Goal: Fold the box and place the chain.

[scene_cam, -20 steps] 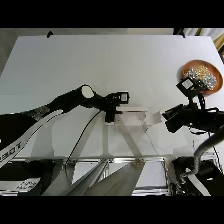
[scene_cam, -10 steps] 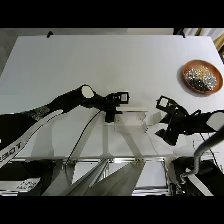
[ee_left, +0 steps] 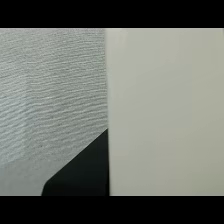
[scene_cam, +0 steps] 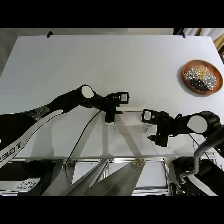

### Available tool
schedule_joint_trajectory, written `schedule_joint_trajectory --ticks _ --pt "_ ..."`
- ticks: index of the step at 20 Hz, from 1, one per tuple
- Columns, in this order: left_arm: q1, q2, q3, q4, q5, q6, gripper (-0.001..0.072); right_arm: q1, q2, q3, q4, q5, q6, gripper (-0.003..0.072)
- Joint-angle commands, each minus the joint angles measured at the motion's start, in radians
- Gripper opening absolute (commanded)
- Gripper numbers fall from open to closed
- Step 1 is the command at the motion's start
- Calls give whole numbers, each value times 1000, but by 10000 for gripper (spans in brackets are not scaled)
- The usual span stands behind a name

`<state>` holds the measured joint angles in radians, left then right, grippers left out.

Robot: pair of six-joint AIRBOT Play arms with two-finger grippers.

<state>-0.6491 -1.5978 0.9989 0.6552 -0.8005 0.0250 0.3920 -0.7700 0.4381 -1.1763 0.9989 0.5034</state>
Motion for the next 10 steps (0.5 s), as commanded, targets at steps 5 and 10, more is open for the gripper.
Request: schedule_joint_trajectory --ticks 5,10 --pt "-1 -1 0 0 0 0 10 97 35 -179 -74 -291 -15 627" --pt "-1 -1 0 0 0 0 10 161 35 -180 4 -499 -15 627"
